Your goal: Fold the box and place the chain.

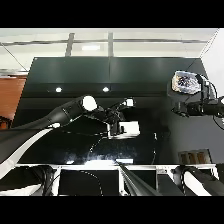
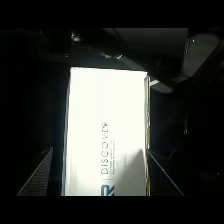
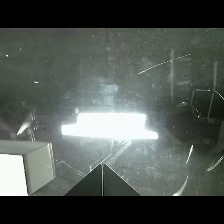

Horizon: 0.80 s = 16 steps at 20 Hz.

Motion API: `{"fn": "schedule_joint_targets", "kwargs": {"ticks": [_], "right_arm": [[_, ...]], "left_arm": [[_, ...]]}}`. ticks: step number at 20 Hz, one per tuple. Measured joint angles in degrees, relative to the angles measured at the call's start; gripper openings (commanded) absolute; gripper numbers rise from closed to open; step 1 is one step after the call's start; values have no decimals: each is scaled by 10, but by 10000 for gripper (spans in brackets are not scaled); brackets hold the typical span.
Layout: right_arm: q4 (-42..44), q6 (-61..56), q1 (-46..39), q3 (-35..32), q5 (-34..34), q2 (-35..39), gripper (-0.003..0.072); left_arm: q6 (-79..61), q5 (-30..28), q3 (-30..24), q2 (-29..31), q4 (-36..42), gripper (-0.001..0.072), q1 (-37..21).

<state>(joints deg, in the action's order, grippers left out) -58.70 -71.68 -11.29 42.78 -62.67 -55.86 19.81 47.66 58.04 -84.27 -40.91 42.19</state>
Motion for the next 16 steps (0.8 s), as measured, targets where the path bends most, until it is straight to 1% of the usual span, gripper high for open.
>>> {"fn": "schedule_joint_targets", "kwargs": {"ticks": [8,16], "right_arm": [[0,0,-1,0,0,0,15],[0,0,-1,0,0,0,15]], "left_arm": [[1,24,4,-10,5,719,14],[1,4,4,-24,-59,719,50]]}}
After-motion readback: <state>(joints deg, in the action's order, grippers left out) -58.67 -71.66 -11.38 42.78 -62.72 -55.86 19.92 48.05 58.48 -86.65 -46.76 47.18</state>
